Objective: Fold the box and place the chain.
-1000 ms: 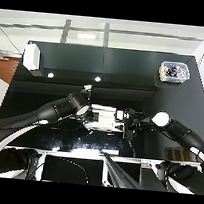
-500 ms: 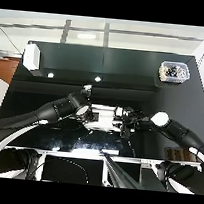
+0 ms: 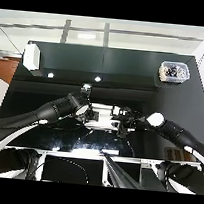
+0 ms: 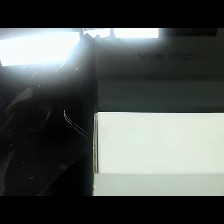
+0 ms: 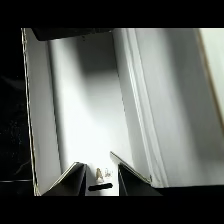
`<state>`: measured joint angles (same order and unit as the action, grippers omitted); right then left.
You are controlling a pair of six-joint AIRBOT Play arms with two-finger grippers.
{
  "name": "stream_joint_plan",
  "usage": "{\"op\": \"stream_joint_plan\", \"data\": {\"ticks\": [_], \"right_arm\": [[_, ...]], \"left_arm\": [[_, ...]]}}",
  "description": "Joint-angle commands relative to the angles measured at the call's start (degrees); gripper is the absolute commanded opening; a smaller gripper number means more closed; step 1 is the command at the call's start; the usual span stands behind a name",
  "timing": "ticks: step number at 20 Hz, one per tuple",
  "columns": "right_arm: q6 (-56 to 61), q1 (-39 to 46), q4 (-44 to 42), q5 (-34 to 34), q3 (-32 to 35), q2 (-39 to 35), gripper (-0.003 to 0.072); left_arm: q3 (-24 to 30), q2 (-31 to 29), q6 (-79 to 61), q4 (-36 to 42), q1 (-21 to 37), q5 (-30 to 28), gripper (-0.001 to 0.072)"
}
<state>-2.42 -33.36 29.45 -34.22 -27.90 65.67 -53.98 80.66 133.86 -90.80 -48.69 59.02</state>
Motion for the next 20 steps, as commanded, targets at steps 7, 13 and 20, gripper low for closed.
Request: {"op": "stream_joint_plan", "data": {"ticks": [7, 13, 20], "right_arm": [[0.00, -0.09, -0.31, 0.96, -0.04, 0.20, 0.0182], [1.25, 0.26, -0.26, 2.60, -0.04, -0.26, 0.0028], [54.31, 18.10, 25.77, -14.10, -2.82, -14.08, 0.0028]], "left_arm": [[0.00, 0.04, 0.04, 0.26, 0.02, 0.09, 0.0027], [0.00, 0.04, 0.04, 0.42, 0.04, 0.17, 0.0027], [0.00, 0.04, 0.04, 0.20, 0.04, 1.22, 0.0027]]}}
